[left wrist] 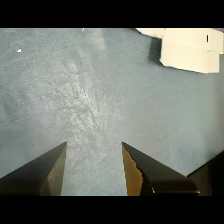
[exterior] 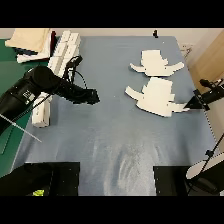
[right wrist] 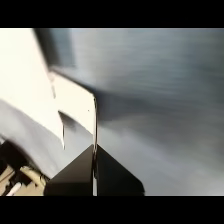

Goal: Fold the box.

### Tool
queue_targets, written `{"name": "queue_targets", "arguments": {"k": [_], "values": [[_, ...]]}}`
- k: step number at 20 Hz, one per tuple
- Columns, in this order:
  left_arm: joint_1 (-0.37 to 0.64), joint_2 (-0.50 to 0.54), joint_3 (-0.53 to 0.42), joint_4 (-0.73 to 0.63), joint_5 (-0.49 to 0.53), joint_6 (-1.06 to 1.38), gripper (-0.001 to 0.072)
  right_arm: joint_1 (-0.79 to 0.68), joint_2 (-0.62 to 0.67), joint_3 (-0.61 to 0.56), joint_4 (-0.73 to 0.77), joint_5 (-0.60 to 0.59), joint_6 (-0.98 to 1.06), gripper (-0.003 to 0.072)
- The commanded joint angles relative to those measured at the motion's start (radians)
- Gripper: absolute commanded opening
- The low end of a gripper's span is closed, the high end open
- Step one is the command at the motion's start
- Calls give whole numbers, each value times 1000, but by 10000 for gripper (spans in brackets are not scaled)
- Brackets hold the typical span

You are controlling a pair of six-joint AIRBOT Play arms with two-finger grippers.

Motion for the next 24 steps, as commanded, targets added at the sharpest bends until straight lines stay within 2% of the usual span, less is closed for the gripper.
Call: {"name": "queue_targets", "arguments": {"k": [1,4,7,9,13,14,15,16,23,24], "values": [[9,0,0,0,-26,-2,522,100,62,-61,108,9,-35,3],[80,0,0,1,-130,11,522,219,179,-205,108,-8,-24,3],[189,0,0,-3,-242,91,522,328,340,-411,84,-10,32,3],[238,0,0,-17,-278,148,522,381,446,-546,52,-39,68,2],[262,0,0,-39,-270,221,522,459,610,-767,45,-312,139,20],[262,0,0,-39,-270,223,522,476,636,-802,46,-365,171,143],[262,0,0,-39,-270,227,523,487,653,-828,45,-399,210,338],[262,0,0,-39,-270,227,522,498,667,-850,43,-422,246,384],[262,0,0,-38,-265,227,524,617,684,-938,81,-585,420,371],[262,0,0,-37,-264,227,523,645,684,-939,101,-606,419,287]]}}
